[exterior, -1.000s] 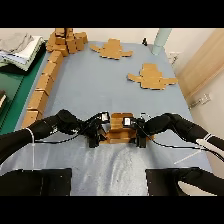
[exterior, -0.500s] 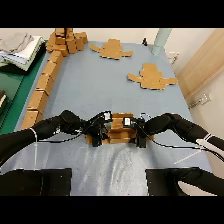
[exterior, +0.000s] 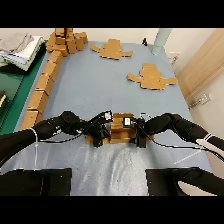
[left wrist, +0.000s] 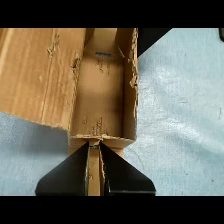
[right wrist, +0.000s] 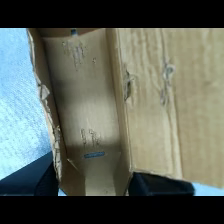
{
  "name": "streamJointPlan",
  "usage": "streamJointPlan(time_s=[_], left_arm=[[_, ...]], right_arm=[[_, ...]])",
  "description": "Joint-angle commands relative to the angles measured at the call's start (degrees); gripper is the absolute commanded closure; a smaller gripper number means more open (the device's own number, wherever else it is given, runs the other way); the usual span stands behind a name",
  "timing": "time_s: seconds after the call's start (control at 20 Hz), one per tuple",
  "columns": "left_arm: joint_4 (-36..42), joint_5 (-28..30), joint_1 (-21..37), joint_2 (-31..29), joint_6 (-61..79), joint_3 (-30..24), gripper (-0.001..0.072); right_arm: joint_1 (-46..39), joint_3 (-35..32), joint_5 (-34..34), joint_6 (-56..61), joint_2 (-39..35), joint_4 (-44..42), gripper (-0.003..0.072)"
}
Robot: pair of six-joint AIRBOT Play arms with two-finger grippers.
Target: Fold the box.
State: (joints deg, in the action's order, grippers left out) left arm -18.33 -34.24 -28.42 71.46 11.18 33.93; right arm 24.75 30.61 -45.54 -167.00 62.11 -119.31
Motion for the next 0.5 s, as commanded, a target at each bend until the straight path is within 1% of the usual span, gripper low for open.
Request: streamJointPlan(time_s=[0.0, 0.25, 0.45], left_arm=[[2.1, 1.0, -0.7, 0.2, 0.1, 0.1, 0.0598], [4.2, 1.7, -1.6, 1.3, 1.5, 0.1, 0.0598], [4.2, 1.7, -1.6, 1.3, 1.5, 0.1, 0.0596]], right_arm=[[0.0, 0.0, 0.0, 0.0, 0.0, 0.0, 0.0174], [0.0, 0.0, 0.0, 0.0, 0.0, 0.0, 0.0174], [0.0, 0.0, 0.0, 0.0, 0.0, 0.0, 0.0174]])
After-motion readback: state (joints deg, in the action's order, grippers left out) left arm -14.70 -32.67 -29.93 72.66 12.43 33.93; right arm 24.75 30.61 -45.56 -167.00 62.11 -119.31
